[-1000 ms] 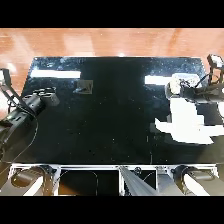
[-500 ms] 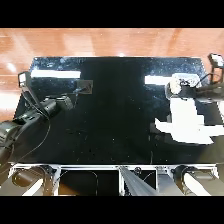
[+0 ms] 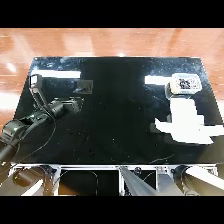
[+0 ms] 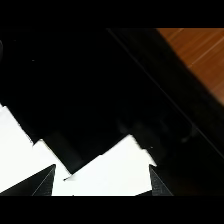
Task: Fold the box and place the chain.
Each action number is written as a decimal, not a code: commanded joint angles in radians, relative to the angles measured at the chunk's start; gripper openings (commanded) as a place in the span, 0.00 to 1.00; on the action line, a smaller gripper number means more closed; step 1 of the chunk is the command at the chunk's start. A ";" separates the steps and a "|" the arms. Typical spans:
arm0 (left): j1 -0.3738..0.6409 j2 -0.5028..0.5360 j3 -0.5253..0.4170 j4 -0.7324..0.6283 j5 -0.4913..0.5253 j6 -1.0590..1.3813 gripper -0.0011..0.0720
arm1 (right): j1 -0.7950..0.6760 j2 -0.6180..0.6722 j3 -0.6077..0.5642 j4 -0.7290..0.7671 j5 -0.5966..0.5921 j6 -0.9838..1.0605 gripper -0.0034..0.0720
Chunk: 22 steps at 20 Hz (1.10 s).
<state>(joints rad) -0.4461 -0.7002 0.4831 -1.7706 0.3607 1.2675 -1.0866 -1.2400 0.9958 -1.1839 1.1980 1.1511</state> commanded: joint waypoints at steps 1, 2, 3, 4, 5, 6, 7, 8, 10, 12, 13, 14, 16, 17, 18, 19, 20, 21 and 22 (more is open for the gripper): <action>-0.002 -0.014 0.001 0.002 0.003 0.000 0.89 | -0.219 -0.182 0.108 0.153 0.241 -0.183 0.98; -0.002 -0.018 0.001 0.004 0.010 0.001 0.89 | -0.230 -0.243 0.151 0.138 0.325 -0.183 0.98; -0.001 -0.021 0.001 0.008 0.010 0.002 0.89 | -0.233 -0.286 0.171 0.143 0.352 -0.181 0.98; 0.000 -0.023 0.001 0.007 0.008 0.001 0.89 | -0.225 -0.328 0.183 0.150 0.376 -0.182 0.98; 0.000 -0.026 0.001 0.007 0.004 0.001 0.89 | -0.211 -0.373 0.202 0.151 0.399 -0.182 0.98; 0.000 -0.027 0.001 0.008 0.003 0.001 0.89 | -0.196 -0.408 0.218 0.151 0.415 -0.164 0.98; 0.000 -0.028 0.001 0.010 0.003 0.002 0.89 | -0.177 -0.433 0.228 0.144 0.422 -0.164 0.98; 0.005 -0.028 0.001 0.011 0.003 0.001 0.89 | -0.161 -0.448 0.235 0.125 0.420 -0.165 0.98; 0.016 -0.028 0.001 0.011 0.001 0.001 0.89 | -0.141 -0.488 0.266 0.126 0.436 -0.164 0.98; 0.025 -0.029 0.001 0.011 0.001 0.000 0.89 | -0.118 -0.525 0.285 0.140 0.467 -0.159 0.98; 0.025 -0.029 0.001 0.011 0.000 0.000 0.89 | -0.103 -0.540 0.285 0.136 0.478 -0.151 0.94; 0.025 -0.029 0.001 0.011 0.001 0.000 0.89 | -0.089 -0.554 0.285 0.136 0.486 -0.148 0.83; 0.025 -0.029 0.001 0.010 0.001 0.000 0.89 | -0.059 -0.582 0.285 0.136 0.503 -0.140 0.83; 0.025 -0.029 0.001 0.007 0.002 0.000 0.89 | -0.042 -0.589 0.284 0.135 0.505 -0.137 0.83; 0.025 -0.029 0.001 0.007 0.002 0.000 0.89 | -0.023 -0.592 0.283 0.135 0.510 -0.137 0.83; 0.025 -0.029 0.001 0.007 0.002 0.000 0.89 | -0.006 -0.592 0.283 0.133 0.516 -0.137 0.83; 0.025 -0.029 0.001 0.007 0.002 0.000 0.89 | 0.008 -0.592 0.283 0.132 0.519 -0.137 0.83; 0.025 -0.029 0.001 0.007 0.001 0.000 0.89 | 0.021 -0.592 0.283 0.132 0.521 -0.137 0.83; 0.025 -0.029 0.001 0.007 0.002 0.000 0.89 | 0.033 -0.592 0.281 0.129 0.525 -0.137 0.83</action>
<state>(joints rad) -0.4225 -0.7288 0.4831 -1.7622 0.3618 1.2678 -1.0916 -1.8240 1.2774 -1.0481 1.7081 1.0107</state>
